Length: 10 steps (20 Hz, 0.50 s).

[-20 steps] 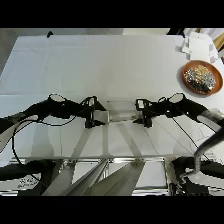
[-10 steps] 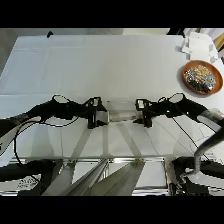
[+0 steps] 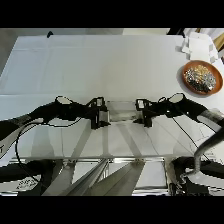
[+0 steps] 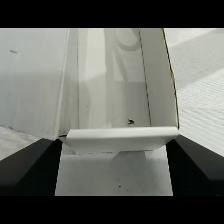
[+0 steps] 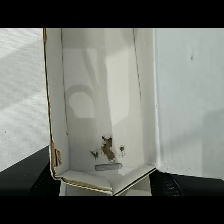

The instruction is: Fold the box and place the chain.

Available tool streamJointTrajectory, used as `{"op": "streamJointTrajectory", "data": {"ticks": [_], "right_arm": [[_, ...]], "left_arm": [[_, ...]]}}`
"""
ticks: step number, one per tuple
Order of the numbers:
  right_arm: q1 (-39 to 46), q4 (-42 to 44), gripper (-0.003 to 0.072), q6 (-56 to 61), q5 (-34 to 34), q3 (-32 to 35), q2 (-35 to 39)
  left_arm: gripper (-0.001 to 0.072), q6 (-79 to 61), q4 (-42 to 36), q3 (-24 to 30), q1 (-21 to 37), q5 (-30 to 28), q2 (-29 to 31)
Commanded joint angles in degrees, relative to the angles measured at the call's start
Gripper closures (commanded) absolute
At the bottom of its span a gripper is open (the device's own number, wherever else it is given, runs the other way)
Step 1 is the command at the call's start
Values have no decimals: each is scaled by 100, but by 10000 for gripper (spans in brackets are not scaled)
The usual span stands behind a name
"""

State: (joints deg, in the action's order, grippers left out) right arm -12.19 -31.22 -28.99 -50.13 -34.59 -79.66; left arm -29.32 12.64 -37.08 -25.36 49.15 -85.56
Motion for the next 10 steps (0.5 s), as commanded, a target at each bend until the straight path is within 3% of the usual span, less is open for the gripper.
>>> {"op": "streamJointTrajectory", "data": {"ticks": [1, 10], "right_arm": [[-2, 0, 233, 0, -4, -4, 2], [-2, 0, 233, 0, -4, -4, 2]], "left_arm": [[14, 2, -22, -4, -11, -22, -4], [16, 87, -20, -4, -186, -313, 4]]}}
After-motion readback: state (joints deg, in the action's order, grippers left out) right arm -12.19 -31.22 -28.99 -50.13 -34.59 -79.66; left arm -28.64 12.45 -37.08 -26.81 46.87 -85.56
